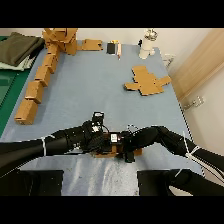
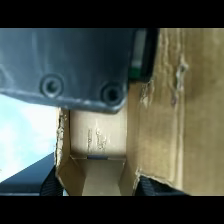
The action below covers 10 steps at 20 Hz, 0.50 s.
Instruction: Fold the box.
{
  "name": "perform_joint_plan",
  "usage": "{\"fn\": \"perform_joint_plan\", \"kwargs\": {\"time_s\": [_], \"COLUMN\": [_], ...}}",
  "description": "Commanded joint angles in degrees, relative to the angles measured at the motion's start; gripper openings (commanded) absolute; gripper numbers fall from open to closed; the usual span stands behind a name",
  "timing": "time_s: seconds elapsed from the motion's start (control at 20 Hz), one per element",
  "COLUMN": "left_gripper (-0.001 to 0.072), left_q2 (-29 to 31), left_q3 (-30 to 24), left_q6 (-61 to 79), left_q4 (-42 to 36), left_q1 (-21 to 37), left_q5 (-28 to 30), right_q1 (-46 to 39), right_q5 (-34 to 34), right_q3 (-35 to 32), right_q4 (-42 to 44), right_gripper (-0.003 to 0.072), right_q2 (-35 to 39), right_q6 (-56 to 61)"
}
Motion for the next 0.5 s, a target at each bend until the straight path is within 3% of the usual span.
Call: {"fn": "perform_joint_plan", "kwargs": {"time_s": [0.0, 0.2, 0.25, 0.3, 0.35, 0.45], "left_gripper": [0.0527, 0.0511, 0.0283, 0.0174, 0.0166, 0.0013], "left_q2": [-0.85, -0.90, -0.96, -1.01, -1.01, -1.01], "left_q3": [0.09, 0.11, 0.11, 0.11, 0.11, 0.11], "left_q6": [-0.22, -0.46, -0.55, -0.31, 0.07, 0.22], "left_q4": [-1.66, -2.16, -1.95, -1.88, -1.70, -1.55], "left_q1": [-0.15, -0.46, -0.46, -0.46, -0.46, -0.46], "left_q5": [0.07, 0.09, 0.24, 0.63, 1.18, 1.86], "right_q1": [-0.02, -0.02, -0.02, -0.02, -0.02, -0.02], "right_q5": [0.02, 0.02, 0.02, 0.02, 0.02, 0.02], "right_q3": [0.04, 0.04, 0.04, 0.04, 0.04, 0.04], "right_q4": [0.02, 0.02, 0.02, 0.02, 0.02, 0.02], "right_gripper": [0.0519, 0.0519, 0.0519, 0.0518, 0.0519, 0.0519], "right_q2": [-0.04, -0.04, -0.04, -0.04, -0.04, -0.04], "right_q6": [0.02, 0.02, 0.02, 0.02, 0.02, 0.02]}}
